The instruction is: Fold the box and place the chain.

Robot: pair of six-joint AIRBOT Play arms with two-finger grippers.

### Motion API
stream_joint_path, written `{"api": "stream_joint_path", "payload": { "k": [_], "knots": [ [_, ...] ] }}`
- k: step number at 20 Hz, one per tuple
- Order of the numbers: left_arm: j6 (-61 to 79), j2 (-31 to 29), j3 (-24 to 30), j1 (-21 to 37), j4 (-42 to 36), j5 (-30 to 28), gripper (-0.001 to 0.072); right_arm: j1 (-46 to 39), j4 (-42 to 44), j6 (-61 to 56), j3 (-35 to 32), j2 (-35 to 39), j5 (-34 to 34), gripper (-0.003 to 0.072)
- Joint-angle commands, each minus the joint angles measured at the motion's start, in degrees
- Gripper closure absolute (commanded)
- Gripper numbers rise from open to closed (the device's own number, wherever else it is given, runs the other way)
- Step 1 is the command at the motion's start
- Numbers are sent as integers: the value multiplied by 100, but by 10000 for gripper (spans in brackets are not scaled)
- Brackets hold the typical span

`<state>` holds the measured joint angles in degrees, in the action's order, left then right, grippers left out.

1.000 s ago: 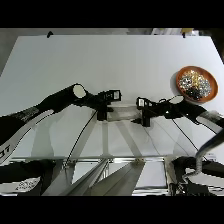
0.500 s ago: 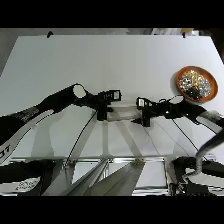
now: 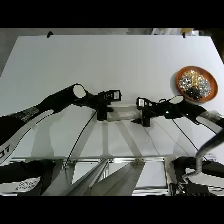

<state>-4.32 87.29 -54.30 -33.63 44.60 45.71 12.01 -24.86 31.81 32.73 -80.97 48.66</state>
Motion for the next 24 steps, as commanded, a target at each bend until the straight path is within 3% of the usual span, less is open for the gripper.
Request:
{"api": "stream_joint_path", "payload": {
  "k": [1,2,4,5,7,9,12,15,16,18,19,21,24],
  "knots": [
    [-24,-7,0,-2,0,15,693,2,0,-2,0,2,2,289],
    [-24,-24,0,7,2,44,639,2,0,-2,0,2,2,289],
    [-24,-111,0,17,9,107,348,2,0,-2,0,2,2,289],
    [-24,-168,0,17,11,103,313,2,0,-2,0,2,2,289],
    [-28,-293,0,17,197,103,313,2,0,-2,0,2,2,289],
    [-448,-407,0,35,815,149,310,2,0,-2,0,2,2,289],
    [-1799,-577,0,157,2109,426,138,2,0,-2,0,2,2,289],
    [-2839,-909,0,229,2809,938,161,2,0,-2,0,2,2,289],
    [-3108,-1080,0,223,2946,1078,284,2,0,-2,0,2,2,289],
    [-3486,-1425,0,221,2999,1488,625,2,0,-2,0,2,2,289],
    [-3571,-1572,2,210,2964,1740,705,2,0,-2,0,2,2,289],
    [-3626,-1759,2,149,2778,2092,706,2,0,-2,0,2,2,289],
    [-3449,-1764,2,-195,1902,1965,706,2,0,-2,0,2,2,289]
  ]
}}
